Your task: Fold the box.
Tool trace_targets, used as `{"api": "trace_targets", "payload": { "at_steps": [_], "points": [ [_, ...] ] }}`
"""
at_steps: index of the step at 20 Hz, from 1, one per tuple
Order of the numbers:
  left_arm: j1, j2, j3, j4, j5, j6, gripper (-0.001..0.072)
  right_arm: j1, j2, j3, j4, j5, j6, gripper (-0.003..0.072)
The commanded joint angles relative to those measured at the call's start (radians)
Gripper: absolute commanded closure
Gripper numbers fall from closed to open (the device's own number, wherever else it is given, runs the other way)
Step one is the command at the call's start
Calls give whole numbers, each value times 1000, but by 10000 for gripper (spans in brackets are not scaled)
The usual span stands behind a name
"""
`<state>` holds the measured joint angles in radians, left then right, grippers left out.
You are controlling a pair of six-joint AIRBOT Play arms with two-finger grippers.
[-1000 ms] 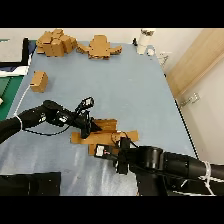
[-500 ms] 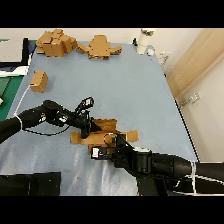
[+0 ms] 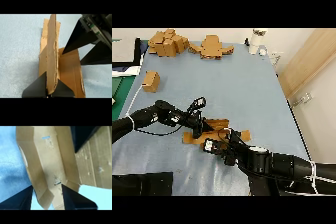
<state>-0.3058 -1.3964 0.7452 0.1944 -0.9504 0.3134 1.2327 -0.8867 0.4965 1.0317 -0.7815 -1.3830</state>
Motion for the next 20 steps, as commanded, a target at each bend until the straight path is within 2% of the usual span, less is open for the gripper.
{"api": "trace_targets", "payload": {
  "at_steps": [1,9,10,11,15,20],
  "points": [
    [0,0,0,0,0,0,698,-4,13,2,-8,-16,18,157],
    [0,0,0,0,0,0,699,-11,13,1,-36,-14,17,156],
    [0,0,0,0,0,0,699,-11,13,1,-27,-12,16,37],
    [0,0,0,0,0,0,699,-12,13,1,-26,-12,11,-34],
    [0,0,0,0,0,0,699,-100,16,0,16,-1,-1,-34],
    [0,0,0,0,0,0,698,-196,116,-47,148,102,-242,-33]
  ]
}}
